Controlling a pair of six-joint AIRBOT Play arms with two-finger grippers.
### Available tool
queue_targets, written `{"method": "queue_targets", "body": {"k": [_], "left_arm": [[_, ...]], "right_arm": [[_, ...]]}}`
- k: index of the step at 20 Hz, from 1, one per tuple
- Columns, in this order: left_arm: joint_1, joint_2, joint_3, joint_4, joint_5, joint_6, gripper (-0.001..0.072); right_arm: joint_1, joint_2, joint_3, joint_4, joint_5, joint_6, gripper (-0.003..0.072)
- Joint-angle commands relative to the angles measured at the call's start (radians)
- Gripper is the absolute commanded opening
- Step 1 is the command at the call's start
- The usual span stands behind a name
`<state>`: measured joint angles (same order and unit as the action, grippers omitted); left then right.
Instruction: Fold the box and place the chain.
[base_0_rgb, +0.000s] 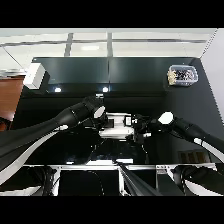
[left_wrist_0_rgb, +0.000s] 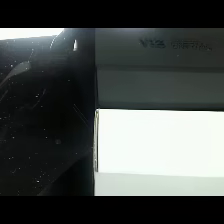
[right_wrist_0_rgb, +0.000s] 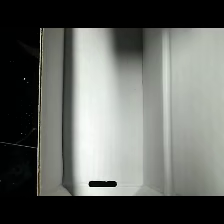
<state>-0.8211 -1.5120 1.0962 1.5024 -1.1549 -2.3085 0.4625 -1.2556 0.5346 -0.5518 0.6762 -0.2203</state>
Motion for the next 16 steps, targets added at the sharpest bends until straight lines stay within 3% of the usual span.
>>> {"method": "queue_targets", "body": {"k": [1, 4, 5, 6, 7, 10, 13, 16], "left_arm": [[0.000, -0.001, 0.001, -0.002, 0.000, 0.000, 0.0025], [0.000, -0.001, 0.001, -0.001, 0.000, 0.000, 0.0025], [0.000, -0.001, 0.001, 0.000, -0.002, 0.000, 0.0025], [0.000, -0.001, 0.001, 0.000, -0.005, 0.000, 0.0025], [0.000, -0.001, 0.001, 0.000, -0.006, 0.000, 0.0025], [0.000, -0.001, 0.001, 0.000, -0.005, 0.000, 0.0025], [0.000, -0.001, 0.001, 0.000, -0.006, 0.000, 0.0025], [0.000, -0.001, 0.001, 0.000, -0.005, 0.000, 0.0025]], "right_arm": [[0.001, 0.000, 0.001, 0.000, 0.000, 0.000, 0.0135], [0.001, 0.000, 0.001, 0.000, -0.001, 0.000, 0.0137], [0.001, 0.000, 0.001, 0.001, -0.008, 0.012, 0.0250], [-0.001, 0.000, 0.001, -0.001, -0.015, 0.037, 0.0624], [-0.008, 0.002, 0.001, -0.010, -0.024, 0.070, 0.0712], [-0.035, 0.053, 0.001, -0.082, 0.021, 0.185, 0.0712], [-0.037, 0.126, 0.001, -0.206, 0.106, 0.206, 0.0707], [-0.037, 0.161, 0.001, -0.269, 0.113, 0.206, 0.0707]]}}
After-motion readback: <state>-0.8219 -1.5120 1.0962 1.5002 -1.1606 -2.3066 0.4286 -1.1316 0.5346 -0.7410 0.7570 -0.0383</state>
